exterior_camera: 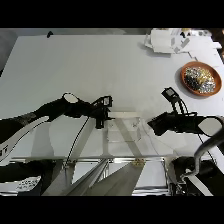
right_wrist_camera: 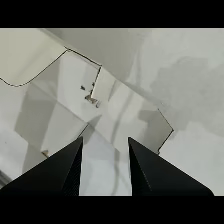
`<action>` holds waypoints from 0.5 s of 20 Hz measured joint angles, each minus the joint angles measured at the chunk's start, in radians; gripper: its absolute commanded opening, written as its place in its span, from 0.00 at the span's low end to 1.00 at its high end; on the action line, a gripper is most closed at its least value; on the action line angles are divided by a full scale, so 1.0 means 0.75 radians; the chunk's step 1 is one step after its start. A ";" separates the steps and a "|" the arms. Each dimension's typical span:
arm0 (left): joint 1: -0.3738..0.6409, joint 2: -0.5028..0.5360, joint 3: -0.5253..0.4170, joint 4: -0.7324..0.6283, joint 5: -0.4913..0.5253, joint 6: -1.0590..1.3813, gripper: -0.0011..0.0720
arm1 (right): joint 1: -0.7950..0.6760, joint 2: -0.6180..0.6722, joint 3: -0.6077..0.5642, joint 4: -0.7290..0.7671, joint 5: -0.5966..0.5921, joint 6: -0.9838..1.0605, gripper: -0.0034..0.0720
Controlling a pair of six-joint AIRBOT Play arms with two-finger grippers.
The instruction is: Fold the box and place the chain.
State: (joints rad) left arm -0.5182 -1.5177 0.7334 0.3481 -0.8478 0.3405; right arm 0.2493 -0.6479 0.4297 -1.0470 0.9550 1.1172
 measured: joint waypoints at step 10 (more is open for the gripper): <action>0.000 0.000 0.000 0.001 -0.002 0.000 0.03 | -0.001 0.000 0.000 0.055 0.027 -0.256 0.08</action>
